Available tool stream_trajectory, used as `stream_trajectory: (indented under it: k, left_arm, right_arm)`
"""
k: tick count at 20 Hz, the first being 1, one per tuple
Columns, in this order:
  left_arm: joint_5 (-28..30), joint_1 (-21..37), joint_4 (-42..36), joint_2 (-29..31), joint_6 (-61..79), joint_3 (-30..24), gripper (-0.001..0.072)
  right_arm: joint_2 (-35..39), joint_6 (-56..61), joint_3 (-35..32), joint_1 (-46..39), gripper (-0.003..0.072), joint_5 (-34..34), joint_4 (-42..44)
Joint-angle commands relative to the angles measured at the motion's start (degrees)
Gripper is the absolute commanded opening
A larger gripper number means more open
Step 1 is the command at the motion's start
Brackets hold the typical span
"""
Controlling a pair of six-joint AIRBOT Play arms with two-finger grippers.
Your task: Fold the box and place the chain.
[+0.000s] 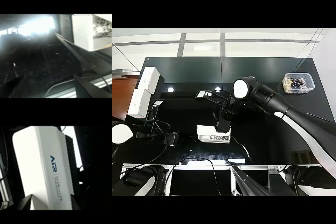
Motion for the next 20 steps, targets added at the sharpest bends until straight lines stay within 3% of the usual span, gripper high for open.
stream_trajectory:
  k: [1, 10, 11, 12, 16, 17, 20]
  left_arm:
    - [0.0, 0.0, 2.6, 0.0, 0.2, 0.0, 0.0692]
    - [0.1, 0.0, 2.6, 0.0, -0.1, 0.0, 0.0692]
    - [0.1, 0.0, 2.4, 0.0, -0.1, 0.0, 0.0692]
    - [0.2, 0.0, 2.0, 0.0, -0.1, 0.0, 0.0692]
    - [0.2, 0.0, 2.0, 0.0, -0.1, 0.0, 0.0692]
    - [0.2, 0.0, 2.0, 0.0, 0.0, 0.0, 0.0692]
    - [0.2, 0.0, 2.0, -0.1, 0.0, 0.0, 0.0692]
  right_arm:
    - [0.0, 0.1, 0.0, 0.7, 0.0531, 0.5, -0.1]
    - [0.0, 3.6, 0.0, 1.1, 0.0529, 0.5, -0.8]
    - [0.0, 3.8, 0.0, 1.2, 0.049, 0.5, -1.5]
    - [0.0, 3.8, 0.0, 1.1, 0.0339, 0.8, -1.8]
    - [0.0, 3.8, 0.0, 1.1, 0.0335, 0.8, -1.8]
    - [0.0, 3.8, 0.0, 1.1, 0.0275, 0.8, -1.8]
    - [0.0, 3.9, 0.0, 1.2, 0.0267, 0.8, -1.8]
